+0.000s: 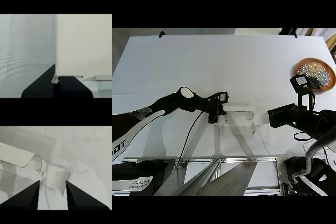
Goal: Fold the box and place the chain.
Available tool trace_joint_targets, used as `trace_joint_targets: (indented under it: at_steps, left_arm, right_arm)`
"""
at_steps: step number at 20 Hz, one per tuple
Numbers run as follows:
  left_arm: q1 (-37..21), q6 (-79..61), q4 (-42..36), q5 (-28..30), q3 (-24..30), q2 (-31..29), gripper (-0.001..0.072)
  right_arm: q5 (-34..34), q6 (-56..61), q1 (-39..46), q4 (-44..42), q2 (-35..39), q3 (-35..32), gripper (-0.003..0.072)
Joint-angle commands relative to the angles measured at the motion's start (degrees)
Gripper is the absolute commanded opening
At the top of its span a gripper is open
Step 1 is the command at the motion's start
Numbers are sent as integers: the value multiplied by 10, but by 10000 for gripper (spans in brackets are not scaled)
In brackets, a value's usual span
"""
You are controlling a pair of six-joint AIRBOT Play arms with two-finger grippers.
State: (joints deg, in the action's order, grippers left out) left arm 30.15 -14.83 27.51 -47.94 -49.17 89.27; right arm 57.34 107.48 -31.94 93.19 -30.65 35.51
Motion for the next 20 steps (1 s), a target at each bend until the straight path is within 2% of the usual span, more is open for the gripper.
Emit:
trace_joint_targets:
  at_steps: [1,20]
  left_arm:
    - [0,-2,19,-5,0,0,4]
    - [0,12,17,-7,0,7,8]
  right_arm:
    - [0,0,0,0,0,1,355]
    - [1,0,0,-1,0,1,354]
